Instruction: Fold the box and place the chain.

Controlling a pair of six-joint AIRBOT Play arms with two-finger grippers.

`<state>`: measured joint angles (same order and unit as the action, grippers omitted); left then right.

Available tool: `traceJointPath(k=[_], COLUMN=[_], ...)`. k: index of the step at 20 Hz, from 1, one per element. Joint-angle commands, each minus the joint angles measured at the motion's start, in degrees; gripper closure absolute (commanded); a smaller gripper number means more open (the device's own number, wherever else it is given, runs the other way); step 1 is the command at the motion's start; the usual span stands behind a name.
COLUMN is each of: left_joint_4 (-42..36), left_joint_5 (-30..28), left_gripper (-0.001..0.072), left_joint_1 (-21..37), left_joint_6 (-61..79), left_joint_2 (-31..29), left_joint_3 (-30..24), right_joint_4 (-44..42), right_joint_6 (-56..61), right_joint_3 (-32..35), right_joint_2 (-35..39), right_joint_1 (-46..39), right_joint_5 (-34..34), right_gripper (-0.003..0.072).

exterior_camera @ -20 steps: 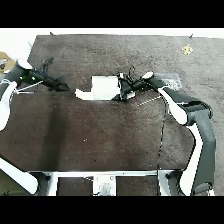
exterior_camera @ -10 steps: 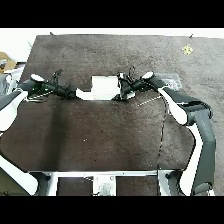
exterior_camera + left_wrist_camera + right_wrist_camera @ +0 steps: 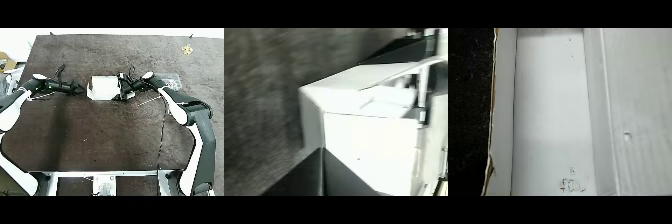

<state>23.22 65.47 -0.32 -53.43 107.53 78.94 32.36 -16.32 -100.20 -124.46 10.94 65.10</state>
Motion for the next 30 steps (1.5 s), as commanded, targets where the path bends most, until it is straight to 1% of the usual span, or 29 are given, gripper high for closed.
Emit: traceJointPath(k=[1, 3, 5, 8, 14, 19, 22, 24, 27, 30], left_joint_4=[-2.6, -2.2, 0.0, 6.6, 18.0, 33.2, 42.8, 47.6, 51.3, 51.6], left_joint_5=[2.2, 2.3, 1.5, 0.4, 0.6, 0.9, 0.9, 1.4, 1.4, 3.0], left_gripper=[0.0389, 0.039, 0.039, 0.0389, 0.0389, 0.0388, 0.0389, 0.039, 0.039, 0.0391], left_joint_1=[-0.6, -1.6, -3.1, -5.2, -8.5, -12.7, -15.9, -17.8, -19.9, -21.2], left_joint_6=[1.4, 1.4, 1.2, -2.4, -12.1, -23.6, -30.4, -34.0, -37.8, -39.8], left_joint_2=[0.0, 0.0, 0.0, 0.0, 0.0, 0.0, 0.0, 0.1, 0.9, 3.5], left_joint_3=[1.8, 2.4, 3.3, 5.8, 11.6, 17.2, 19.9, 21.3, 22.8, 25.5], right_joint_4=[0.0, 0.0, 0.0, 0.0, 0.0, 0.0, 0.0, 0.0, 0.0, 0.0], right_joint_6=[0.0, 0.0, 0.0, 0.0, 0.0, 0.0, 0.0, 0.0, 0.0, 0.0], right_joint_3=[0.0, 0.0, 0.0, 0.0, 0.0, 0.0, 0.0, 0.0, 0.0, 0.0], right_joint_2=[0.0, 0.0, 0.0, 0.0, 0.0, 0.0, 0.0, 0.0, 0.0, 0.0], right_joint_1=[0.1, 0.1, 0.1, 0.1, 0.1, 0.1, 0.1, 0.1, 0.1, 0.1], right_joint_5=[0.0, 0.0, 0.0, 0.0, 0.0, 0.0, 0.0, 0.0, 0.0, 0.0], right_gripper=[0.0249, 0.0249, 0.0249, 0.0249, 0.0249, 0.0249, 0.0249, 0.0249, 0.0249, 0.0249])
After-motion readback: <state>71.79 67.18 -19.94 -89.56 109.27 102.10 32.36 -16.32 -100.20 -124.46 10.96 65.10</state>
